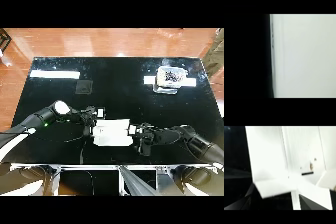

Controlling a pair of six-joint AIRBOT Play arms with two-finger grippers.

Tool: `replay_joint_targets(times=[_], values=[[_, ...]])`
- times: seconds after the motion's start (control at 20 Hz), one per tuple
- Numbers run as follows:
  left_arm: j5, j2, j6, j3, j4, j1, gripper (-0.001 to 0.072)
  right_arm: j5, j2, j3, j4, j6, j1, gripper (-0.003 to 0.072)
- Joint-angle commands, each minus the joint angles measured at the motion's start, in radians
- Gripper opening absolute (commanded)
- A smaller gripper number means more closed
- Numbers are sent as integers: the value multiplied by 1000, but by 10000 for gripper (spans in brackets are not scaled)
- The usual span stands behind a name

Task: Fold the box and place the chain.

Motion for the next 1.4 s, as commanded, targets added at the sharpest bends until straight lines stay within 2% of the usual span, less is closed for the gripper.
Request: replay_joint_targets(times=[0.0, 0.4, 0.85, 1.35], values=[[5, -1, 0, 0, 1, -1, 18, 97, -34, 0, 18, 0, 42, 700], [5, -1, 0, 0, 1, -1, 18, 149, -34, 0, 72, 0, 63, 700], [5, -1, 0, 0, 1, -1, 18, 174, 21, 37, 62, 37, 25, 700], [5, -1, -1, 0, 1, -1, 18, 249, 22, 54, 63, 37, 16, 700]])
